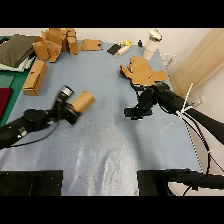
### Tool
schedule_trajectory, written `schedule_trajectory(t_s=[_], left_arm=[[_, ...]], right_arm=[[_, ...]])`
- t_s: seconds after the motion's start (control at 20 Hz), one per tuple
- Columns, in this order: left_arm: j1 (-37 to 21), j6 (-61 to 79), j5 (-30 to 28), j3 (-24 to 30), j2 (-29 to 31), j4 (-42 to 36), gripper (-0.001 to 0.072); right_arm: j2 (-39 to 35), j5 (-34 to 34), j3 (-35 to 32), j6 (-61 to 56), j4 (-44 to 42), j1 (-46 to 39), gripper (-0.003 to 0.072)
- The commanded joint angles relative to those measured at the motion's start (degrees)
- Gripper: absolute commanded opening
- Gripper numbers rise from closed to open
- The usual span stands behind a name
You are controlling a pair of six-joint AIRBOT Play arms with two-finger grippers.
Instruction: Fold the box.
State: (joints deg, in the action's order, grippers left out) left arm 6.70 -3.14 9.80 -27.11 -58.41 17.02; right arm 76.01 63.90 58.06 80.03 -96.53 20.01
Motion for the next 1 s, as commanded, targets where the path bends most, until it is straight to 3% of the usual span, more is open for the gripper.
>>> schedule_trajectory(t_s=[0.0,0.15,0.4,0.55,0.65,0.95], left_arm=[[-14.36,-2.89,-2.62,0.87,1.75,0.22,0.0333],[-27.30,-2.82,-0.85,2.49,1.75,1.49,0.0333],[-43.28,-2.99,11.80,3.80,1.68,17.38,0.0333],[-46.45,-8.76,11.80,3.98,1.62,26.62,0.0333],[-46.31,-10.45,8.98,3.82,1.27,26.71,0.0333],[-46.21,-14.95,11.63,-1.33,-5.38,26.71,0.0333]], right_arm=[[0.04,-0.02,0.00,-0.11,0.00,-0.02,0.0004],[0.04,-0.11,0.00,-0.11,0.02,-0.02,0.0004],[0.04,-1.77,0.02,-0.76,0.00,-0.02,0.0005],[0.04,-3.50,0.02,-1.16,0.00,-0.02,0.0004],[0.04,-3.98,0.02,-1.16,0.00,-0.02,0.0004],[0.04,-3.93,0.00,-1.14,-0.02,-0.02,0.0004]])
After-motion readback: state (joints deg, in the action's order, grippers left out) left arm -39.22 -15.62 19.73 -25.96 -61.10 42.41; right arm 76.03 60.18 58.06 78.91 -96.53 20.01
